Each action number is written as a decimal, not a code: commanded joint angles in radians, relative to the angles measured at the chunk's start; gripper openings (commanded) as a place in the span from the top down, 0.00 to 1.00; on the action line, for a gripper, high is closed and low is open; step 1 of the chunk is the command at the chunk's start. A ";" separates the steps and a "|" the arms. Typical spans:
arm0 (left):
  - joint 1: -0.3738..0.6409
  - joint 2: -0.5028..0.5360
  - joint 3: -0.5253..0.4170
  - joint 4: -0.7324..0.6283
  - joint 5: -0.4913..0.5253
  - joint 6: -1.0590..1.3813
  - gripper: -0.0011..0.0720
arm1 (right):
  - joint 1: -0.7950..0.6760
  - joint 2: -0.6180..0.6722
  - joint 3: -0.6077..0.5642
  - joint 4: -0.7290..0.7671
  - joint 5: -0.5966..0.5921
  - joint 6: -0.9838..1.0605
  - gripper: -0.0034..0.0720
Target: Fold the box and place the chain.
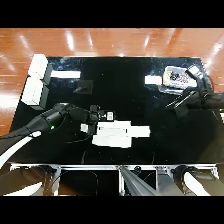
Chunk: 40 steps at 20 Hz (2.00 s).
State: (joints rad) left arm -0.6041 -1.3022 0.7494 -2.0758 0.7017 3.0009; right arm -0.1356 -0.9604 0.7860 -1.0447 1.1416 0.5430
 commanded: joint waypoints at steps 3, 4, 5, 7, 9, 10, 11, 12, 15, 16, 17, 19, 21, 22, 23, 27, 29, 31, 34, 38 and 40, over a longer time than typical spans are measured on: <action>0.002 0.005 -0.015 0.023 -0.083 0.002 0.96 | 0.186 -0.004 -0.175 0.031 0.110 -0.167 0.01; 0.005 0.005 -0.015 0.021 -0.072 0.002 0.96 | 0.243 -0.005 -0.203 0.030 0.103 -0.190 0.01; 0.007 0.005 -0.015 0.021 -0.062 0.002 0.96 | 0.305 -0.005 -0.220 0.030 0.084 -0.208 0.01; 0.008 0.005 -0.015 0.022 -0.043 -0.009 0.96 | 0.407 -0.005 -0.229 -0.006 0.025 -0.211 0.01; 0.008 0.004 -0.015 0.022 -0.038 -0.031 0.96 | 0.472 -0.005 -0.234 -0.058 -0.029 -0.211 0.01; 0.007 0.003 -0.015 0.022 -0.033 -0.031 0.96 | 0.484 -0.005 -0.244 -0.056 -0.057 -0.211 0.01; 0.007 0.002 -0.015 0.022 -0.027 -0.031 0.96 | 0.496 -0.005 -0.262 -0.052 -0.095 -0.211 0.01; 0.007 0.001 -0.015 0.022 -0.024 -0.031 0.96 | 0.509 -0.005 -0.285 -0.052 -0.134 -0.224 0.01; 0.007 0.001 -0.015 0.022 -0.022 -0.031 0.96 | 0.556 -0.005 -0.361 -0.016 -0.245 -0.349 0.01; 0.007 0.001 -0.015 0.022 -0.021 -0.031 0.96 | 0.571 -0.005 -0.379 0.006 -0.282 -0.379 0.01; 0.007 0.001 -0.015 0.022 -0.021 -0.031 0.96 | 0.593 -0.005 -0.384 0.034 -0.302 -0.393 0.01; 0.007 0.001 -0.015 0.022 -0.021 -0.031 0.96 | 0.645 -0.005 -0.384 0.070 -0.345 -0.399 0.01; 0.007 0.001 -0.015 0.022 -0.021 -0.031 0.96 | 0.696 -0.005 -0.386 0.076 -0.432 -0.433 0.01; 0.007 0.001 -0.015 0.022 -0.021 -0.031 0.96 | 0.716 -0.006 -0.386 0.101 -0.463 -0.482 0.01; 0.007 0.001 -0.015 0.022 -0.021 -0.031 0.96 | 0.732 -0.009 -0.386 0.124 -0.473 -0.554 0.01; 0.007 0.000 -0.015 0.022 -0.021 -0.031 0.96 | 0.748 -0.027 -0.394 0.154 -0.505 -0.649 0.01; 0.007 0.000 -0.015 0.022 -0.021 -0.031 0.96 | 0.761 -0.030 -0.396 0.186 -0.500 -0.706 0.01; 0.007 0.000 -0.015 0.022 -0.021 -0.032 0.96 | 0.786 -0.036 -0.396 0.209 -0.501 -0.716 0.01; 0.007 0.000 -0.015 0.022 -0.021 -0.032 0.96 | 0.837 -0.051 -0.396 0.250 -0.538 -0.720 0.01; 0.007 0.000 -0.015 0.017 -0.021 -0.031 0.96 | 0.858 -0.063 -0.396 0.331 -0.728 -0.719 0.01; 0.007 0.000 -0.015 0.018 -0.021 -0.032 0.96 | 0.858 -0.063 -0.396 0.336 -0.770 -0.719 0.01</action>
State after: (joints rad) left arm -0.5968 -1.3010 0.7345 -2.0537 0.6716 2.9696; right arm 0.7136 -1.0199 0.3901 -0.7525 0.4870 -0.1738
